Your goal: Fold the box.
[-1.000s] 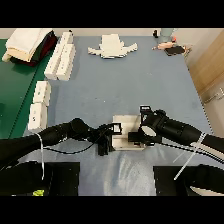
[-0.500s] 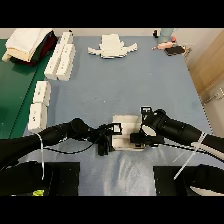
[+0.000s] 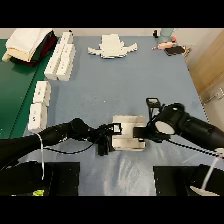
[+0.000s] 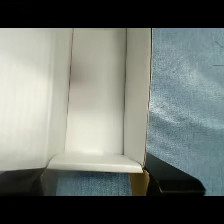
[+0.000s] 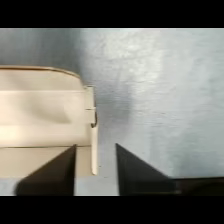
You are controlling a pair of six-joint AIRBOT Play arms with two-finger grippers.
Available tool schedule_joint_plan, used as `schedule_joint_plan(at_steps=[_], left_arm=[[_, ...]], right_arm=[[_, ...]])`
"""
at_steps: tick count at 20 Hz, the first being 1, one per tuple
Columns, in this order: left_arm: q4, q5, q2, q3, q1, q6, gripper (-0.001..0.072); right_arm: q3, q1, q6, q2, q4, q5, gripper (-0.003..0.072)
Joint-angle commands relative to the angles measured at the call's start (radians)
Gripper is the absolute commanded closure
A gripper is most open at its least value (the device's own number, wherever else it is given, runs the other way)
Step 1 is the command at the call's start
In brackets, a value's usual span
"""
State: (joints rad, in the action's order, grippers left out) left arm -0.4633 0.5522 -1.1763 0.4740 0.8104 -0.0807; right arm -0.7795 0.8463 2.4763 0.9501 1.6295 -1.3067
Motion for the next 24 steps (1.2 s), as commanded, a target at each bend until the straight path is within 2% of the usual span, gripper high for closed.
schedule_joint_plan(at_steps=[1, 2, 4, 6, 8, 12, 15, 18, 20, 24], left_arm=[[-0.001, 0.0, 0.0, 0.0, 0.0, 0.0, 0.0188], [-0.001, 0.0, 0.0, 0.0, 0.0, 0.0, 0.0188], [-0.001, 0.0, 0.0, 0.0, 0.0, 0.0, 0.0188], [-0.001, 0.0, 0.0, 0.0, 0.0, 0.0, 0.0188], [-0.001, 0.0, 0.0, 0.0, 0.0, 0.0, 0.0187], [-0.001, 0.0, 0.0, 0.0, 0.0, 0.0, 0.0187], [-0.001, 0.0, 0.0, 0.0, 0.0, 0.0, 0.0188], [-0.001, -0.001, 0.0, 0.0, 0.0, 0.0, 0.0188], [-0.001, -0.001, 0.0, 0.0, 0.0, 0.0, 0.0188], [-0.001, 0.0, 0.0, 0.0, 0.0, 0.0, 0.0188]], right_arm=[[-0.014, -0.076, -0.033, -0.131, 0.085, -0.082, 0.0622], [-0.014, -0.133, -0.081, -0.153, 0.103, -0.084, 0.0684], [-0.013, -0.295, -0.226, -0.154, 0.064, -0.075, 0.0684], [-0.006, -0.476, -0.429, -0.103, -0.072, -0.013, 0.0685], [-0.006, -0.637, -0.639, -0.005, -0.26, 0.061, 0.0685], [-0.007, -0.843, -1.071, 0.274, -0.824, 0.09, 0.0685], [-0.007, -0.852, -1.301, 0.428, -1.173, 0.064, 0.0685], [-0.007, -0.832, -1.416, 0.512, -1.356, 0.003, 0.0685], [-0.007, -0.819, -1.447, 0.519, -1.383, -0.071, 0.0685], [-0.006, -0.779, -1.499, 0.468, -1.334, -0.217, 0.0685]])
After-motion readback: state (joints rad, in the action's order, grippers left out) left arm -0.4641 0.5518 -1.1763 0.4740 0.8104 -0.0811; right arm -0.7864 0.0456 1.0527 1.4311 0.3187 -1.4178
